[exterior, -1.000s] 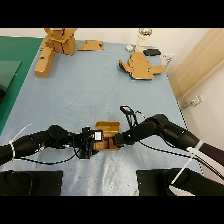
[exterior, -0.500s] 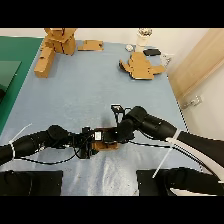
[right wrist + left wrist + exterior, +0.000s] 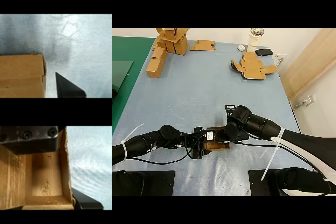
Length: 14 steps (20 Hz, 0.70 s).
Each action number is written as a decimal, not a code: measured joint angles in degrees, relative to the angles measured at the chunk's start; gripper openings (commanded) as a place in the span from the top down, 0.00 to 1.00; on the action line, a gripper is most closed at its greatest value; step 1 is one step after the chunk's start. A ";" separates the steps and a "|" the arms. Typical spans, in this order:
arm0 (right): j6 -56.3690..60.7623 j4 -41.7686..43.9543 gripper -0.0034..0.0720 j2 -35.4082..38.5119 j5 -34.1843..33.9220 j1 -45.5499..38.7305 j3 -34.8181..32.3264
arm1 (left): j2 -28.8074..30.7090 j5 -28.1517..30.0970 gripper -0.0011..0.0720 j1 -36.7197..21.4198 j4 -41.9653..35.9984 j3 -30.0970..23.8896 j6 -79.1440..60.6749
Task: Fold the box.
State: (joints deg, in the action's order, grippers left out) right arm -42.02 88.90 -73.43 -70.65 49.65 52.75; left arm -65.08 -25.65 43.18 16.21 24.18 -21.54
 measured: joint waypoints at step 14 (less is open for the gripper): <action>1.51 -0.04 0.68 -2.29 4.04 1.97 0.11 | 0.00 0.04 0.18 0.02 0.04 0.00 0.00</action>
State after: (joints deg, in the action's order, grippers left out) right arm -40.51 88.86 -75.72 -66.61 51.62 52.86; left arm -65.08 -25.61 43.20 16.25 24.18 -21.54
